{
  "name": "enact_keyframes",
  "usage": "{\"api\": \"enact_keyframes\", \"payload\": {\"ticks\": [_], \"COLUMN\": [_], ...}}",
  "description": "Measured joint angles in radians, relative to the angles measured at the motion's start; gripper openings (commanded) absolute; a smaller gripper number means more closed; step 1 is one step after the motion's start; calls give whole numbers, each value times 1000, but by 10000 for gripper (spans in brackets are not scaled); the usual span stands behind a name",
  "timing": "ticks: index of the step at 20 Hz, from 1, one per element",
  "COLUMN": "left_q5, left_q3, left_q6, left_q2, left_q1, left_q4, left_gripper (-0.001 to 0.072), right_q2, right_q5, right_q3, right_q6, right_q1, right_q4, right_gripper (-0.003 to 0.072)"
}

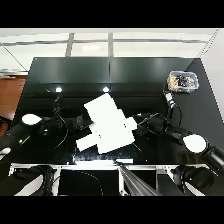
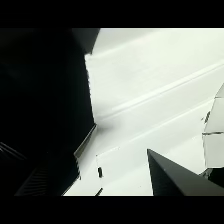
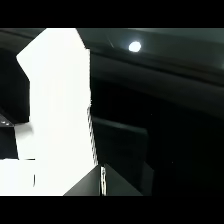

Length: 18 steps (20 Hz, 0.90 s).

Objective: Fold the box and place the chain.

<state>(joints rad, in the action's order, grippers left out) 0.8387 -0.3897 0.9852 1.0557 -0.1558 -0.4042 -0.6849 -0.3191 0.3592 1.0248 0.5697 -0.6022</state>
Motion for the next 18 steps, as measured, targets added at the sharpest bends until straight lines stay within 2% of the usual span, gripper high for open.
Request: {"api": "enact_keyframes", "payload": {"ticks": [4, 8, 11, 14, 16, 17, 18], "left_q5": [45, 205, 338, 433, 454, 456, 462], "left_q3": [-39, -107, -174, -232, -256, -265, -272], "left_q6": [-151, -353, -419, -449, -460, -469, -482], "left_q2": [143, 257, 346, 403, 419, 425, 428], "left_q1": [0, -2, -3, -3, -6, -9, -13], "left_q4": [126, 204, 191, 117, 74, 59, 48], "left_gripper": [689, 689, 673, 471, 279, 264, 198], "right_q2": [0, 0, 0, 0, 0, 0, 0], "right_q5": [-11, -18, -20, -20, -20, -21, -20], "right_q3": [0, 0, 0, 0, 0, 0, 0], "right_q6": [0, 1, 2, 4, 4, 3, 4], "right_q1": [1, 1, 1, 1, 1, 1, 1], "right_q4": [0, 0, 0, 0, 0, 0, 0], "right_gripper": [12, 12, 12, 12, 12, 12, 13]}}
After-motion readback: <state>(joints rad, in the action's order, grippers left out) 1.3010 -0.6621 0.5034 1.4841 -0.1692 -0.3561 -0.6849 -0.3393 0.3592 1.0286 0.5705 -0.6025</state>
